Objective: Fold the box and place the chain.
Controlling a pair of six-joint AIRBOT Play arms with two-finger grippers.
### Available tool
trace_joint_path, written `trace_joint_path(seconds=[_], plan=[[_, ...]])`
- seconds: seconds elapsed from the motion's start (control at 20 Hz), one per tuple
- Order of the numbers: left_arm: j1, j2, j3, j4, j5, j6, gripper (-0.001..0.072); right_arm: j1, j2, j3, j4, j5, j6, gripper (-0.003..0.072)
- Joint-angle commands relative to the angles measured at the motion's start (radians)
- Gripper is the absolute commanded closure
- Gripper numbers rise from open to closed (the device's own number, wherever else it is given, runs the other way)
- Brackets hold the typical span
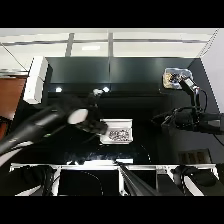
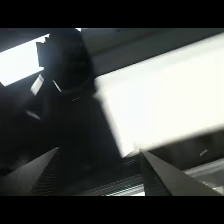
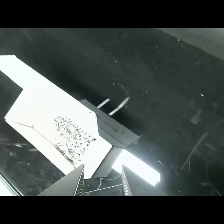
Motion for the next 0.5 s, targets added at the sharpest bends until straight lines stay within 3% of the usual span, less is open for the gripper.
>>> trace_joint_path(seconds=[0.0,0.1,0.15,0.2,0.3,0.35,0.45], plan=[[0.127,0.211,-0.079,0.058,-0.089,0.177,0.0136,0.000,0.000,0.001,0.000,0.000,0.021,0.0398],[0.299,0.343,-0.206,0.016,0.029,0.182,0.0136,0.000,0.000,0.001,0.000,-0.002,0.021,0.0398],[0.404,0.389,-0.285,-0.102,0.117,0.222,0.0141,0.000,0.000,0.001,0.000,-0.009,0.021,0.0397],[0.500,0.407,-0.362,-0.306,0.178,0.368,0.0142,0.000,0.000,0.000,0.000,-0.020,0.021,0.0398],[0.660,0.375,-0.514,-0.836,0.171,0.838,0.0142,0.000,0.000,0.000,0.001,-0.047,0.021,0.0398],[0.702,0.355,-0.577,-1.006,0.174,1.056,0.0141,0.000,0.000,0.000,0.001,-0.049,0.024,0.0398],[0.711,0.321,-0.632,-1.054,0.207,1.449,0.0128,0.000,0.000,0.000,0.001,-0.038,0.050,0.0398]])
